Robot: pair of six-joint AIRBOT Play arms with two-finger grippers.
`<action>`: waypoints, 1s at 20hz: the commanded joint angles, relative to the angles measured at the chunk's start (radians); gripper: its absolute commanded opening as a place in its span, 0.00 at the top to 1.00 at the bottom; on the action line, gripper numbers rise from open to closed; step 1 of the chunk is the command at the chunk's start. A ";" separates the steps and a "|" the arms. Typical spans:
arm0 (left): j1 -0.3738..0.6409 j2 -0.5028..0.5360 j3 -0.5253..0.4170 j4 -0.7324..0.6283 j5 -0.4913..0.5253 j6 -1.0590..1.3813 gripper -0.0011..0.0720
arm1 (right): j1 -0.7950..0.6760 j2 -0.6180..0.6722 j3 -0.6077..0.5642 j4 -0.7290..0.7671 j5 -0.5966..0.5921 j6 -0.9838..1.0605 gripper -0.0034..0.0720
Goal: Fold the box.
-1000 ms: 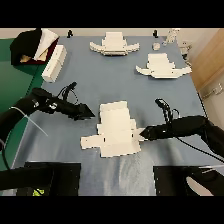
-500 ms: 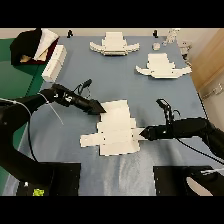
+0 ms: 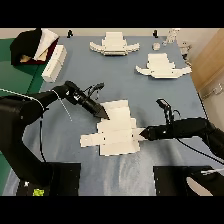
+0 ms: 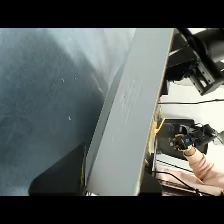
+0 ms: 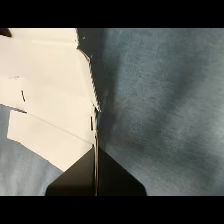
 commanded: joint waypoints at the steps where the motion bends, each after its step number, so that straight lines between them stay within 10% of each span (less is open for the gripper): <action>1: 0.010 -0.005 0.007 0.008 -0.013 0.006 0.75 | 0.001 0.000 0.000 -0.002 -0.002 0.001 0.96; 12: 0.011 -0.005 0.031 -0.024 -0.016 0.030 0.75 | 0.001 0.001 0.000 -0.006 -0.002 0.003 0.96; 13: 0.008 -0.005 0.031 -0.025 -0.016 0.045 0.95 | 0.001 0.000 0.000 -0.006 -0.002 0.003 0.96; 17: 0.006 -0.005 0.031 -0.026 -0.039 0.079 0.97 | 0.001 0.001 0.000 -0.007 0.002 0.003 0.96; 20: 0.006 -0.005 0.031 -0.026 -0.039 0.078 0.97 | 0.001 0.001 0.001 -0.046 0.025 0.002 0.67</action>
